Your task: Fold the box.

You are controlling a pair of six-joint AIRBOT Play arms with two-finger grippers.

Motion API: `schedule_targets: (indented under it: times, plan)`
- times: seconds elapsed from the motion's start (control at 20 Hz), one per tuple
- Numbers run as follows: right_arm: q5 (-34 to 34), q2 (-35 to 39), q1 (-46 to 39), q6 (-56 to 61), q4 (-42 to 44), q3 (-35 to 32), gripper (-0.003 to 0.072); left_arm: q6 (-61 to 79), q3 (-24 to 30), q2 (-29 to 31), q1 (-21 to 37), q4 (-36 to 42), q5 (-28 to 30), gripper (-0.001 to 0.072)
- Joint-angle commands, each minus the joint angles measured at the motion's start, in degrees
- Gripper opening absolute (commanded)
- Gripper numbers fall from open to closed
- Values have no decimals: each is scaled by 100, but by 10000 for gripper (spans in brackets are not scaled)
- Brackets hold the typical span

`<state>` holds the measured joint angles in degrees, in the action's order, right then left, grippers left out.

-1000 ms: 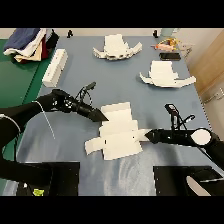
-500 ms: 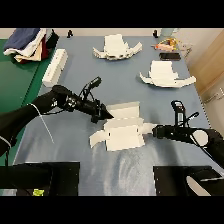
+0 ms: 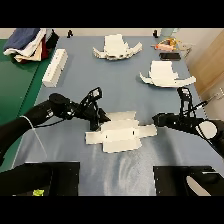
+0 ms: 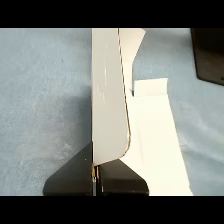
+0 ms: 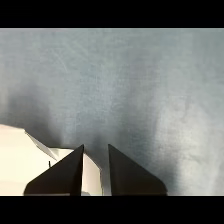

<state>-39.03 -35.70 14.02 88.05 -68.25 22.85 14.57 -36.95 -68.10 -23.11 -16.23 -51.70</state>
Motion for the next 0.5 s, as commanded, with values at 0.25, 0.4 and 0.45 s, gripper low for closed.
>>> schedule_targets:
  times: [0.25,0.4,0.45]
  plan:
    - [118,4,2,68,0,111,244,1552,640,249,-409,833,286,12]
    - [118,4,2,66,0,111,244,1545,643,249,-407,761,153,13]
    - [120,4,2,66,0,111,244,1545,645,249,-407,688,144,14]
